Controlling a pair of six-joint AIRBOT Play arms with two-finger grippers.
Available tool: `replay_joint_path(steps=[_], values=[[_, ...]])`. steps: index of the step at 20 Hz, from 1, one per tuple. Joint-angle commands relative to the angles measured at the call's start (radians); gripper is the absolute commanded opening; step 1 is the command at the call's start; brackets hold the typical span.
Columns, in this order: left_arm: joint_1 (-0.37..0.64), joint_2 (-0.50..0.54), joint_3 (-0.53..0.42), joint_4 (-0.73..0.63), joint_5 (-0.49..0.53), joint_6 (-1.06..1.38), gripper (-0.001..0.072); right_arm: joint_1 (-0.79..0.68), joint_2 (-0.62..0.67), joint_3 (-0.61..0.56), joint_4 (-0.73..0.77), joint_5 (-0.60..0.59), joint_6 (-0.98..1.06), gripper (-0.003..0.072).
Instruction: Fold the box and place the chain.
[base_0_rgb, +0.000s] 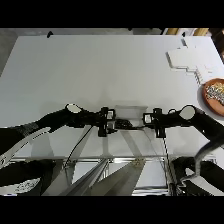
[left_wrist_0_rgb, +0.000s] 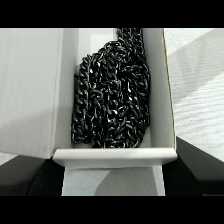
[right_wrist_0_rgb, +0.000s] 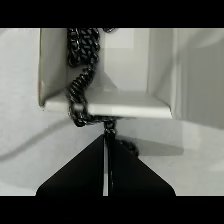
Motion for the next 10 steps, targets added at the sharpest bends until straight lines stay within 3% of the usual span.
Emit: replay_joint_path(steps=[1,6,10], values=[[0.000,0.000,0.001,0.000,0.000,0.000,0.0029,0.010,0.024,-0.001,-0.005,-0.007,0.094,0.0016],[0.000,0.000,0.001,0.000,0.000,0.000,0.0029,0.010,0.253,-0.001,-0.105,0.088,0.204,0.0016],[0.000,0.000,0.001,0.000,0.000,0.000,0.0029,0.011,0.398,-0.001,-0.074,0.204,0.202,0.0016]])
